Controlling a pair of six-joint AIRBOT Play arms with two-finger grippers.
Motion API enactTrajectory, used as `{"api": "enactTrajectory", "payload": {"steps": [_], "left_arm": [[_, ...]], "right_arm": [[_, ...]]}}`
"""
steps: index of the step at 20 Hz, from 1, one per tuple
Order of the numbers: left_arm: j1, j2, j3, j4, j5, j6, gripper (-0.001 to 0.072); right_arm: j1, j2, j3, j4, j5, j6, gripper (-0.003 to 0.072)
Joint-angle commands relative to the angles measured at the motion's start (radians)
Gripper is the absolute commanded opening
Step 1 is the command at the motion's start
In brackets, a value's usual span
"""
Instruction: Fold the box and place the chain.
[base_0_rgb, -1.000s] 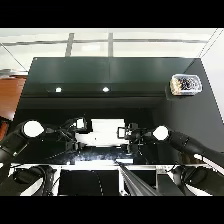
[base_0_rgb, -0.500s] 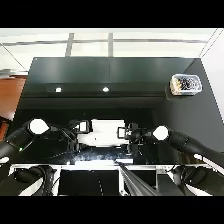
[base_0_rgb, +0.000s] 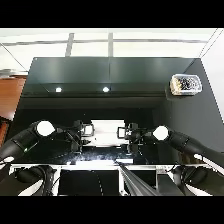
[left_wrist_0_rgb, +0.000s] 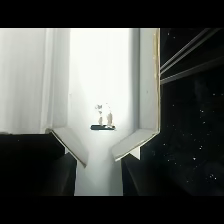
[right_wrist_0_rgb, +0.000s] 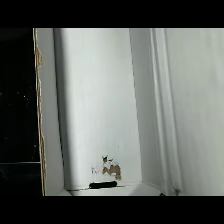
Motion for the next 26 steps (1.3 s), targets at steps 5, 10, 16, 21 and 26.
{"api": "enactTrajectory", "payload": {"steps": [5, 10, 16, 21, 26], "left_arm": [[-0.045, -0.001, 0.000, -0.001, 0.008, 0.001, 0.0244], [-0.048, -0.001, 0.000, -0.003, 0.012, 0.001, 0.0216], [-0.048, -0.002, 0.000, -0.046, 0.025, 0.000, 0.0218], [-0.049, -0.008, 0.000, -0.056, 0.038, 0.000, 0.0219], [-0.049, -0.017, 0.000, -0.129, 0.038, 0.001, 0.0219]], "right_arm": [[0.001, 0.000, 0.001, 0.000, 0.000, 0.000, 0.0390], [0.001, 0.000, 0.001, 0.000, 0.000, 0.000, 0.0390], [0.001, 0.000, 0.001, 0.000, 0.000, 0.000, 0.0390], [0.001, 0.000, 0.001, 0.000, 0.000, 0.000, 0.0390], [0.001, 0.000, 0.001, 0.000, 0.000, 0.000, 0.0390]]}}
